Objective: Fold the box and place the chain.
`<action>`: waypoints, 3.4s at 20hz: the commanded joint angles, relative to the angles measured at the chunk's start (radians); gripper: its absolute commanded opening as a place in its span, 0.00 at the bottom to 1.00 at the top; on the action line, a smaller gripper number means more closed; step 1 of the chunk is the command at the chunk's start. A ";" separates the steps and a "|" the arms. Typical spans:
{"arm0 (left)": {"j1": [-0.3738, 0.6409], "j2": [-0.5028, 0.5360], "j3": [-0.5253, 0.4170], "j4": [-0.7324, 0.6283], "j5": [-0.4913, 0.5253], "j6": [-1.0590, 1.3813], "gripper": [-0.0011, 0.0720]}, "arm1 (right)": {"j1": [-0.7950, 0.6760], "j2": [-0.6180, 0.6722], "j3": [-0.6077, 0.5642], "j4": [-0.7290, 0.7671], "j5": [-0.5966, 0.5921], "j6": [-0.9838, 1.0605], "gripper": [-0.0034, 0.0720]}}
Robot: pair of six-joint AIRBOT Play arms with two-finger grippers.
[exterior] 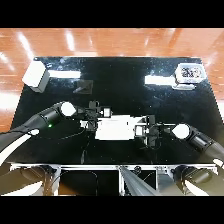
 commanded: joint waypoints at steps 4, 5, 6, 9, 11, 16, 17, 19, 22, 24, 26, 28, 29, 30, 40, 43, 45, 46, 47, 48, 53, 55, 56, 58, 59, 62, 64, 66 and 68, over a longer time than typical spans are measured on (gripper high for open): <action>0.000 0.001 0.001 0.000 -0.004 0.000 0.04 | 0.104 -0.032 -0.005 0.101 -0.053 -0.085 1.00; 0.000 0.001 0.001 0.000 -0.004 0.000 0.04 | 0.109 -0.032 -0.005 0.103 -0.069 -0.084 1.00; 0.000 0.001 0.001 0.000 -0.004 0.000 0.04 | 0.109 -0.032 -0.005 0.107 -0.075 -0.085 1.00; 0.000 0.001 0.001 0.000 -0.005 0.000 0.04 | 0.116 -0.032 -0.005 0.193 -0.056 -0.104 1.00; 0.000 0.001 0.001 0.000 -0.005 0.000 0.04 | 0.117 -0.032 -0.003 0.238 -0.070 -0.124 1.00; 0.000 0.001 0.001 0.000 -0.004 0.000 0.04 | 0.116 -0.032 0.024 0.279 -0.103 -0.124 1.00; 0.000 0.001 0.001 0.000 -0.005 0.000 0.04 | 0.116 -0.032 0.024 0.278 -0.105 -0.124 1.00; 0.000 0.001 0.001 0.000 -0.005 0.000 0.04 | 0.116 -0.031 0.024 0.282 -0.132 -0.122 1.00; 0.000 0.001 0.001 0.000 -0.005 0.000 0.04 | 0.116 -0.027 0.024 0.309 -0.193 -0.122 1.00; 0.000 0.001 0.001 0.000 -0.005 0.000 0.04 | 0.116 -0.023 0.024 0.309 -0.190 -0.122 1.00; 0.001 0.001 0.001 0.000 -0.005 0.000 0.04 | 0.116 -0.014 0.024 0.309 -0.190 -0.122 1.00; 0.001 0.001 0.001 0.000 -0.005 0.000 0.04 | 0.116 -0.007 0.025 0.317 -0.190 -0.122 1.00; 0.001 0.001 0.001 0.000 -0.005 0.000 0.04 | 0.116 -0.005 0.025 0.341 -0.190 -0.122 1.00; 0.001 0.001 0.001 0.000 -0.005 0.000 0.04 | 0.116 -0.003 0.025 0.361 -0.190 -0.122 1.00; 0.001 0.001 0.001 0.000 -0.005 0.000 0.04 | 0.116 -0.005 0.029 0.501 -0.148 -0.210 1.00; 0.001 0.001 0.001 0.000 -0.005 0.000 0.04 | 0.099 -0.026 0.030 0.528 -0.146 -0.230 1.00; 0.001 0.001 0.001 0.000 -0.005 0.000 0.04 | 0.072 -0.034 0.037 0.562 -0.142 -0.253 1.00; 0.001 0.001 0.001 0.000 -0.005 0.000 0.04 | 0.053 -0.043 0.043 0.586 -0.126 -0.269 1.00; 0.001 0.001 0.001 0.000 -0.005 0.000 0.04 | 0.034 -0.061 0.051 0.596 -0.092 -0.294 1.00; 0.001 0.001 0.001 0.000 -0.005 0.000 0.04 | 0.014 -0.085 0.063 0.596 -0.040 -0.326 1.00; 0.001 0.001 0.001 0.000 -0.005 0.000 0.04 | -0.010 -0.173 0.080 0.593 0.072 -0.395 1.00; 0.001 0.001 0.001 0.000 -0.004 0.000 0.04 | -0.010 -0.177 0.080 0.594 0.081 -0.394 1.00; 0.001 0.001 0.001 0.000 -0.004 0.000 0.04 | -0.010 -0.178 0.080 0.594 0.080 -0.394 1.00; 0.001 0.001 0.001 0.000 -0.005 0.000 0.04 | -0.010 -0.183 0.080 0.597 0.078 -0.394 1.00; 0.001 0.001 0.001 0.000 -0.004 0.000 0.04 | -0.010 -0.188 0.080 0.597 0.078 -0.394 1.00; 0.001 0.001 0.001 0.000 -0.005 0.000 0.04 | -0.010 -0.210 0.083 0.598 0.076 -0.394 1.00; 0.001 0.001 0.001 0.000 -0.005 0.000 0.04 | -0.017 -0.213 0.087 0.619 0.064 -0.394 1.00; 0.001 0.001 0.001 0.000 -0.005 0.000 0.04 | -0.018 -0.222 0.096 0.619 0.050 -0.375 1.00; 0.001 0.000 0.001 0.000 -0.005 -0.006 0.04 | -0.018 -0.236 0.112 0.615 0.039 -0.345 1.00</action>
